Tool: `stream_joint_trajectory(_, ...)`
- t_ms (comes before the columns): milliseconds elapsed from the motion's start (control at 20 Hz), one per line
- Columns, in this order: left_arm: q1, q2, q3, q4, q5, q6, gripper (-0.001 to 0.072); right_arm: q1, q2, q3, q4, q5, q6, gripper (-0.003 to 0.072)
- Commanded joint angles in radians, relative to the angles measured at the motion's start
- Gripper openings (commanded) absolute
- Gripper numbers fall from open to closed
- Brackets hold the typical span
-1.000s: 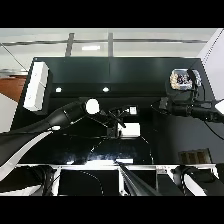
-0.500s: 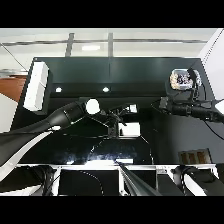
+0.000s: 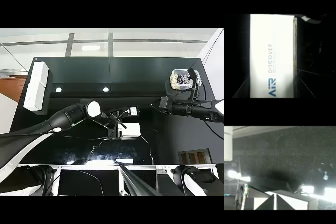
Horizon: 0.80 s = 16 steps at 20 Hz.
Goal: Fold the box and place the chain.
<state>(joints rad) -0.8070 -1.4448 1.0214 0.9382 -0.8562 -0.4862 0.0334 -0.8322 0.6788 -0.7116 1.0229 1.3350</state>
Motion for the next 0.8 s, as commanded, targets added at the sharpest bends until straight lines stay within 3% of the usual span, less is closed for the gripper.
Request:
stream_joint_trajectory(0,-0.015,0.0,-0.002,0.019,0.017,-0.002,0.0716,0.0,0.001,0.001,0.0,0.0,0.001,0.004)
stream_joint_trajectory(450,-0.063,-0.05,-0.009,0.076,0.132,-0.01,0.0705,0.0,0.001,0.001,0.0,-0.019,0.001,0.0041)
stream_joint_trajectory(500,-0.06,-0.05,-0.008,0.076,0.14,-0.025,0.0655,0.0,0.001,0.001,0.0,-0.019,0.001,0.0041)
stream_joint_trajectory(550,-0.055,-0.048,-0.008,0.077,0.139,-0.028,0.0499,0.0,0.001,0.001,0.0,-0.021,0.001,0.004)
stream_joint_trajectory(600,-0.049,-0.044,-0.008,0.077,0.138,-0.028,0.0401,0.0,0.001,0.001,0.0,-0.023,0.001,0.0041)
stream_joint_trajectory(750,-0.006,-0.003,-0.008,0.084,0.133,-0.058,0.0388,-0.024,0.001,0.001,-0.004,-0.033,0.0,0.0041)
